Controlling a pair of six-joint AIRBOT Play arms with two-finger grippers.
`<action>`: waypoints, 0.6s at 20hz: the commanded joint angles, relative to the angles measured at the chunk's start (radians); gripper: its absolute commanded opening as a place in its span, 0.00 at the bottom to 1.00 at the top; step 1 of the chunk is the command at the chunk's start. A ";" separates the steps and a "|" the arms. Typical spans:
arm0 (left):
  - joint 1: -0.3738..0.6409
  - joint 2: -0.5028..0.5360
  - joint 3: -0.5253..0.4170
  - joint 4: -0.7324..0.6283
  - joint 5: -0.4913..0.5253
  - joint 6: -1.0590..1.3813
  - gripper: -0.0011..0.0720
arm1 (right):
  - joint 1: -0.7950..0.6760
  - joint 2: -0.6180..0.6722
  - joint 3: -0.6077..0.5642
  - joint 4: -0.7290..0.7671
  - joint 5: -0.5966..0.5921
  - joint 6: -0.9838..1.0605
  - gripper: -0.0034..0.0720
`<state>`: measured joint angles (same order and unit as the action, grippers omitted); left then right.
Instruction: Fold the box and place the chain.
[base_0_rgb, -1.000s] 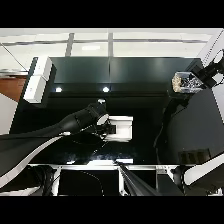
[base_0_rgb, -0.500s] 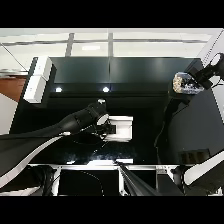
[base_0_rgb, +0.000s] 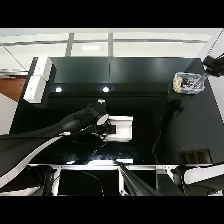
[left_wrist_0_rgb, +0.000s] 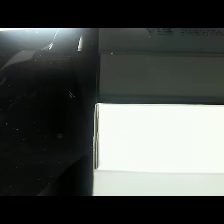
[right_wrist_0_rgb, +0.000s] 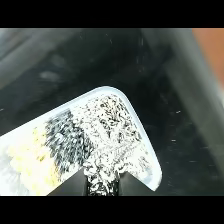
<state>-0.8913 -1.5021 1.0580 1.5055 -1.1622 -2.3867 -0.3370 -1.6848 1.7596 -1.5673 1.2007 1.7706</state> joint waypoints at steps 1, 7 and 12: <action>0.001 0.000 0.000 0.000 0.000 0.000 0.06 | -0.003 0.164 0.001 0.009 0.019 -0.132 0.10; 0.001 0.000 0.000 0.000 0.000 0.000 0.06 | -0.006 0.426 0.031 0.060 -0.093 -0.198 0.10; 0.001 0.000 0.000 0.000 0.000 0.000 0.06 | 0.005 0.579 0.019 0.273 0.082 -0.270 0.10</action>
<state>-0.8913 -1.5021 1.0580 1.5059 -1.1622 -2.3867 -0.3397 -1.1946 1.7855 -1.4223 1.1847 1.5532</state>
